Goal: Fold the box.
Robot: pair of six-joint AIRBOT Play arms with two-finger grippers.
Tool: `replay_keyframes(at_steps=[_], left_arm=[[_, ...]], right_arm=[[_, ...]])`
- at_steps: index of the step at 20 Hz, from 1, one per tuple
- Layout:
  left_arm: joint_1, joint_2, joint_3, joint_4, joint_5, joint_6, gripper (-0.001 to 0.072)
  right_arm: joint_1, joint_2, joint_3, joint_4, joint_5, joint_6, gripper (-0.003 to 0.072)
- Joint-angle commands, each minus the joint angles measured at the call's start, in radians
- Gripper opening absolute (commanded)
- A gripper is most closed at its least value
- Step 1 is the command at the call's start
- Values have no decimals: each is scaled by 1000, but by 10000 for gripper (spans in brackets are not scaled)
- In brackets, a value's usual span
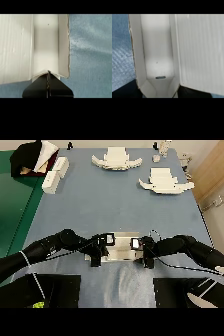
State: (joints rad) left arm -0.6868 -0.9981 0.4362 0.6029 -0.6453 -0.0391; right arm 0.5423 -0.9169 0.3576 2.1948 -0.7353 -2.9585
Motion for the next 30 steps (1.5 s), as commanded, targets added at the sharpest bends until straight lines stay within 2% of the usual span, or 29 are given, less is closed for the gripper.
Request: replay_keyframes(at_steps=[1,4,5,6,8,9,10,11,14,15,16,17,19,21,23,25,27,30], left_arm=[[-6,-11,7,-35,8,5,16],[-6,-29,7,-35,7,5,29],[-6,-34,7,-35,7,5,255],[-6,-36,7,-35,7,3,382],[-6,-36,7,-35,6,2,386],[-6,-36,7,-35,6,2,445],[-6,-36,7,-35,8,2,641],[-5,-36,7,-35,6,1,660],[-5,-36,7,-35,6,-4,657],[-6,-36,7,-34,5,-17,474],[-5,-35,8,-26,-8,-27,183],[-5,-35,8,-9,-22,-30,69],[-5,-33,8,35,-41,-84,16],[-3,-7,10,109,-43,-190,15],[1,52,23,264,-54,-411,14],[34,138,39,433,-107,-663,14],[103,224,47,537,-179,-853,14],[279,318,48,665,-220,-1143,14]], right_arm=[[1,1,1,0,0,0,515],[1,1,1,0,0,0,515],[0,1,0,0,0,0,515],[1,1,1,0,0,0,515],[1,1,1,0,0,0,515],[1,1,1,0,0,0,515],[1,1,1,0,0,0,515],[0,1,1,0,0,0,515],[0,1,1,0,0,0,515],[0,1,1,0,0,0,515],[1,1,1,0,0,0,515],[0,1,1,0,0,0,515],[1,1,1,0,0,0,515],[1,1,1,0,0,0,515],[0,1,0,0,0,0,515],[1,1,1,0,0,0,514],[1,1,1,0,0,0,515],[1,1,0,0,0,0,515]])
